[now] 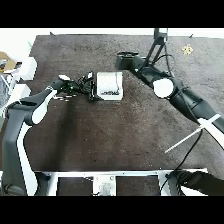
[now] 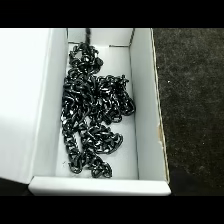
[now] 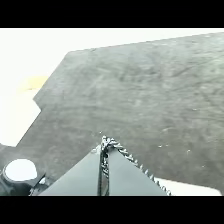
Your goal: Fold the box and place the chain.
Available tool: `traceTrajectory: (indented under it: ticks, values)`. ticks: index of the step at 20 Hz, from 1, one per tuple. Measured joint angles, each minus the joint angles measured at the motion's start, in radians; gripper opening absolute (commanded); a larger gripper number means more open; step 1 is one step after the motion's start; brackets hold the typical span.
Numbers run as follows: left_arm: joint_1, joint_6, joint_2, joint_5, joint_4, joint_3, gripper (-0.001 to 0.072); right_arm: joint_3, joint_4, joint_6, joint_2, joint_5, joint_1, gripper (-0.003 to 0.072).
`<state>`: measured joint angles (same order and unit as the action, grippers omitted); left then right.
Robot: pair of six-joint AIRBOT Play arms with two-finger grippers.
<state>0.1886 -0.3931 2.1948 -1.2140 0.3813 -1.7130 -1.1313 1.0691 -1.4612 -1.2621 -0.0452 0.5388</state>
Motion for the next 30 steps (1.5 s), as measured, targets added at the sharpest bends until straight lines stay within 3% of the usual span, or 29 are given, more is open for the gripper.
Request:
traceTrajectory:
  ticks: [5,6,7,12,19,23,30]
  values:
    - [0.0,0.0,0.0,0.0,0.0,0.0,0.0343,0.037,0.001,-0.052,-0.105,-0.011,0.038,0.002]
    - [0.0,0.0,0.0,0.0,0.0,0.0,0.0343,0.047,0.001,-0.06,-0.123,-0.03,0.04,0.0184]
    - [0.0,0.0,0.0,0.0,0.0,0.0,0.0343,0.056,0.006,-0.062,-0.135,-0.057,0.041,0.0255]
    - [0.0,0.0,0.0,0.0,0.0,0.0,0.0343,0.084,0.05,-0.076,-0.16,-0.144,-0.023,0.0255]
    - [0.0,0.0,0.0,0.0,0.0,0.0,0.0343,0.116,0.104,-0.093,-0.167,-0.303,-0.303,0.0257]
    - [0.0,0.0,0.0,0.0,0.0,0.0,0.0343,0.129,0.09,-0.138,-0.234,-0.278,-0.406,0.0258]
    - [0.0,0.0,0.0,0.0,0.0,0.0,0.0343,0.056,-0.008,-0.16,-0.407,-0.184,-0.437,0.0281]
